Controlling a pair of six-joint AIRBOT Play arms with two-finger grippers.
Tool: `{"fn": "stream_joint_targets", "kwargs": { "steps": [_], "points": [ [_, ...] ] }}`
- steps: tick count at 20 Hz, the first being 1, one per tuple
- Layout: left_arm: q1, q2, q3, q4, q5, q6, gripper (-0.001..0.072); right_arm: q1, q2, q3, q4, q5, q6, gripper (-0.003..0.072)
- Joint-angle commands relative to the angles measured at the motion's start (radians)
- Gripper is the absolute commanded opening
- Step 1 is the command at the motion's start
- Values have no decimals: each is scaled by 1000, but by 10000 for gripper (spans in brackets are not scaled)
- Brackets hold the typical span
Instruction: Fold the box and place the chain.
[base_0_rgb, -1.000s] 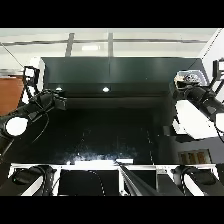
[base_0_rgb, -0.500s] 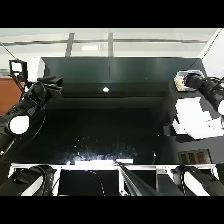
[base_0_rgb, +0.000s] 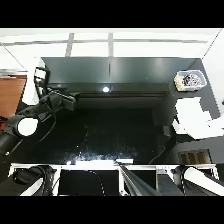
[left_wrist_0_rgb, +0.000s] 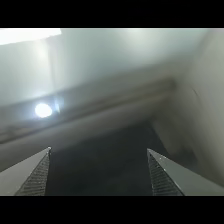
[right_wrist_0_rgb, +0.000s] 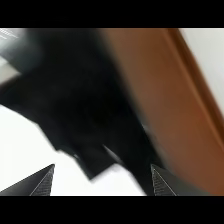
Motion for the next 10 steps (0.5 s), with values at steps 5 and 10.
{"fn": "stream_joint_targets", "kwargs": {
  "steps": [5, 10],
  "points": [
    [-123, -13, -5, -4, -46, 18, 706, -61, -97, 32, -148, 266, -320, 713],
    [-123, -13, -5, -5, -46, 2, 705, -61, -127, 32, -61, 151, -579, 712]
  ]
}}
